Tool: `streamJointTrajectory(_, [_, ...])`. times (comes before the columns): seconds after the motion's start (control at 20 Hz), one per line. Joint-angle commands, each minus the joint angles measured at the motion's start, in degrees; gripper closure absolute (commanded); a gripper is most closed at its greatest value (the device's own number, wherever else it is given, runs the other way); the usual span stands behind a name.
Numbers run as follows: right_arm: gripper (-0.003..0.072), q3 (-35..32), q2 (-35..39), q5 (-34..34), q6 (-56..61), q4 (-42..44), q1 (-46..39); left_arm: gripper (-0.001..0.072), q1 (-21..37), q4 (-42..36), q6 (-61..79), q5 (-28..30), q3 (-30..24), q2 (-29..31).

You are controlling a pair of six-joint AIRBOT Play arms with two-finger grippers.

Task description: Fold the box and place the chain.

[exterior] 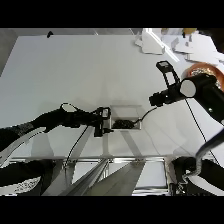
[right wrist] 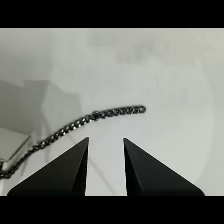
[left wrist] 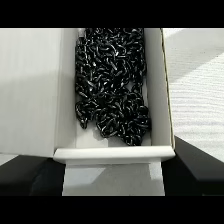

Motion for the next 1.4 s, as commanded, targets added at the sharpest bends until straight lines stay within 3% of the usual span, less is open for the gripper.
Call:
streamJointTrajectory(0.0, [0.0407, -2.08, -4.15, -0.63, 1.22, -0.33, -0.42, 0.0501, 0.02, 0.02, 0.02, 0.02, -0.02, 0.04])
streamJointTrajectory(0.25, [0.0359, -4.37, -7.56, -2.84, 2.49, 0.85, -0.39, 0.0501, 0.02, 0.02, 0.02, 0.02, -0.02, 0.04])
streamJointTrajectory(0.6, [0.0363, -4.76, -9.86, -8.35, 2.49, 4.66, -0.39, 0.0501, 0.02, 0.02, 0.02, 0.02, -0.02, 0.07])
streamJointTrajectory(1.05, [0.0381, -4.76, -11.69, -8.31, 4.20, 4.11, -0.39, 0.0501, 0.02, 0.02, 0.02, 0.02, -0.02, 0.04])
streamJointTrajectory(1.15, [0.0401, -4.76, -12.79, -7.82, 4.20, 4.11, -0.39, 0.0501, 0.02, 0.02, 0.02, 0.02, -0.02, 0.04])
streamJointTrajectory(1.3, [0.0512, -4.76, -13.29, -7.21, 3.98, 4.09, -0.39, 0.0501, 0.02, 0.02, 0.02, 0.02, -0.02, 0.04])
streamJointTrajectory(1.35, [0.0513, -4.76, -13.29, -7.19, 3.93, 4.09, -0.39, 0.0501, 0.02, 0.02, 0.02, 0.02, -0.02, 0.04])
